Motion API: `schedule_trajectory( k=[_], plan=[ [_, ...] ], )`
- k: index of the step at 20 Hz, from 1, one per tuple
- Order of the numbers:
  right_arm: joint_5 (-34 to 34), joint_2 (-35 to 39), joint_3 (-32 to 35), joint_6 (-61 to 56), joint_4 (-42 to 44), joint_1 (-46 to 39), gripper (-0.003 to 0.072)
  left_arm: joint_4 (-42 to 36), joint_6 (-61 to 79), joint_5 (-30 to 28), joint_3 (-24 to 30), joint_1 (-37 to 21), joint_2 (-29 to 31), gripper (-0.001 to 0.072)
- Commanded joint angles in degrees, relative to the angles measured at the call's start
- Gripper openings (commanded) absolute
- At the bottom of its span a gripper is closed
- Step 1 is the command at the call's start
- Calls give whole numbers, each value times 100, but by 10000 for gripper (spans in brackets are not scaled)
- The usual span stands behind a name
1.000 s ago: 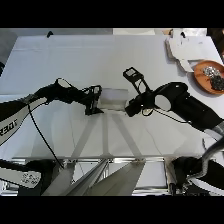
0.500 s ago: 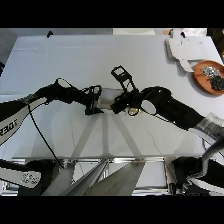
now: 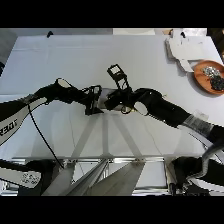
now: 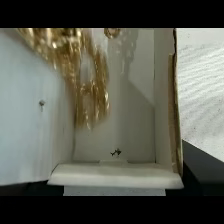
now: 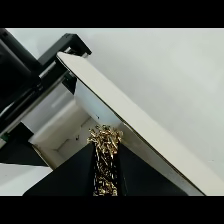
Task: Fold the box and place the chain.
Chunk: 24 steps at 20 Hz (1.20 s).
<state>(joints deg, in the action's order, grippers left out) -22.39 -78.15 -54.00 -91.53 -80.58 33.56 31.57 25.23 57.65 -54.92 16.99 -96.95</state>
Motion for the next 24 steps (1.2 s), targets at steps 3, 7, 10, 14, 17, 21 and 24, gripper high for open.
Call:
schedule_trajectory(
  k=[3,7,10,14,17,21,24],
  plan=[
    [-133,-275,-7,-17,0,4,7,0,2,0,2,0,2,315],
    [-442,-404,-7,-20,0,4,7,0,2,0,2,0,2,315],
    [-533,-446,-7,-17,2,4,30,0,2,0,2,0,2,315],
    [-605,-367,-7,-15,2,4,264,0,2,0,2,0,2,315],
    [-774,-98,-7,17,-20,0,266,0,2,0,2,0,2,315],
    [-1174,551,-7,400,-120,-2,266,0,2,0,2,0,2,315],
    [-1814,1126,-7,990,-494,-175,266,0,0,0,2,0,2,315]
  ],
)
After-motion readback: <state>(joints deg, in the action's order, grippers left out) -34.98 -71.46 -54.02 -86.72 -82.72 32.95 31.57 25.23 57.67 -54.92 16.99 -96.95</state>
